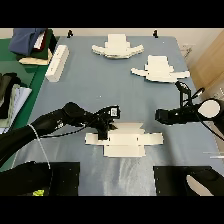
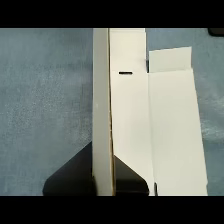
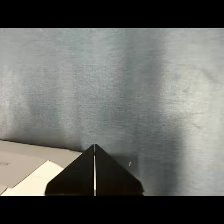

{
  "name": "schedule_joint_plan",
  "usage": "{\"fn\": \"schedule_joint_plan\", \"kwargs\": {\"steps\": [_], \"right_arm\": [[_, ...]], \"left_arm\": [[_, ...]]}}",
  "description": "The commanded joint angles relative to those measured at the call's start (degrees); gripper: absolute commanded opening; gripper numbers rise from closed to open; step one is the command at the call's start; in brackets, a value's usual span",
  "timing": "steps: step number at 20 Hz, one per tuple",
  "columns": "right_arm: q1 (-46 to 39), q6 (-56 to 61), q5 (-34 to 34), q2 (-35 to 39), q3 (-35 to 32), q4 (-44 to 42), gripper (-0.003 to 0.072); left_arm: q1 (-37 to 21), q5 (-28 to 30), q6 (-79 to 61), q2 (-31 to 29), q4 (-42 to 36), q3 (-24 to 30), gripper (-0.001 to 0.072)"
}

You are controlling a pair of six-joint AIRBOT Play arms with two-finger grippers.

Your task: Fold the box.

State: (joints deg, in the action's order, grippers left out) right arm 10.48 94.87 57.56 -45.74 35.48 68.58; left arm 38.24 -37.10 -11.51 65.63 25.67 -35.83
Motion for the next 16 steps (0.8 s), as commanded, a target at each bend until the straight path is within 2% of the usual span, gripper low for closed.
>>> {"fn": "schedule_joint_plan", "kwargs": {"steps": [1, 9, 13, 16], "right_arm": [[0.00, 0.02, -0.02, -0.02, -0.02, -0.04, 0.0002], [0.00, -1.05, 0.00, -0.02, -0.02, -0.15, 0.0003], [0.00, -1.46, 0.00, -0.02, -0.02, -0.26, 0.0002], [0.00, -1.49, -0.07, -0.02, -0.02, -0.26, 0.0002]], "left_arm": [[0.00, -1.66, 1.16, 0.04, -0.44, -0.04, 0.0015], [0.00, -3.56, 5.57, 0.11, -0.39, 2.93, 0.0015], [-0.04, 2.01, 5.31, -2.25, -0.37, -0.26, 0.0015], [0.04, 1.92, 2.84, -2.73, -0.28, -3.39, 0.0015]]}}
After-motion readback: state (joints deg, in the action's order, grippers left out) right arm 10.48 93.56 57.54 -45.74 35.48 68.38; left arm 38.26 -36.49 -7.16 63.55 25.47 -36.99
